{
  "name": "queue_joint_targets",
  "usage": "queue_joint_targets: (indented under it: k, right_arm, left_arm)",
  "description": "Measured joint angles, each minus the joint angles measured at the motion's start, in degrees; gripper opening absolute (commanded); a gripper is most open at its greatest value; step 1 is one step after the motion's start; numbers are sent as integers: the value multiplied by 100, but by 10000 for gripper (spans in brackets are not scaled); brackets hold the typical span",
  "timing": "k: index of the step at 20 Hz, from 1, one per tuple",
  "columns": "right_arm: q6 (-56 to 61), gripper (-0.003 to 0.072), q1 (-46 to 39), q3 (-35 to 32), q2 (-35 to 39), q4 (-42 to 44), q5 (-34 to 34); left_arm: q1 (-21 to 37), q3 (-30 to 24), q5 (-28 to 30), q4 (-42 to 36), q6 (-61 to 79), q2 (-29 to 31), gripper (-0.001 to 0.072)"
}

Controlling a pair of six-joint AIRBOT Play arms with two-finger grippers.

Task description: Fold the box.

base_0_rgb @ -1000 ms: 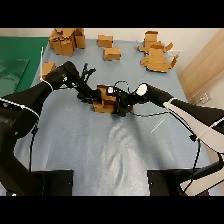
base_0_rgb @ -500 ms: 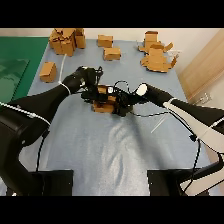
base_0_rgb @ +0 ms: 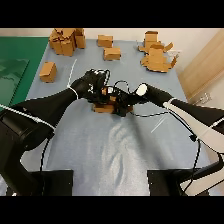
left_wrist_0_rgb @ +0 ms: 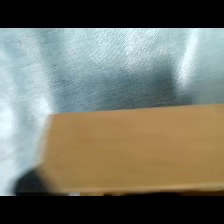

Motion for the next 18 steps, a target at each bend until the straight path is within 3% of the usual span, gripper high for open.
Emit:
queue_joint_targets:
  k: [8, 9, 10, 14, 16, 18]
  right_arm:
    - [9, 348, -7, -4, 0, 11, 20]
    - [7, 348, -9, -4, 0, 11, 17]
    - [-59, 348, -2, -2, 0, -15, -24]
    - [-7, 348, 0, 0, 0, 44, -76]
    - [-4, 348, -2, 0, 0, 33, -50]
    - [9, 348, -4, 0, 0, 15, -44]
  left_arm:
    - [-13, 0, -52, -278, 289, 4, 21]
    - [-13, 2, -55, -299, 302, 4, 226]
    - [-20, 2, -103, -365, 378, 4, 481]
    - [-13, 0, -120, -494, 304, -2, 472]
    - [-13, 0, -122, -455, 267, 0, 226]
    - [17, 0, -127, -413, 232, -4, 229]
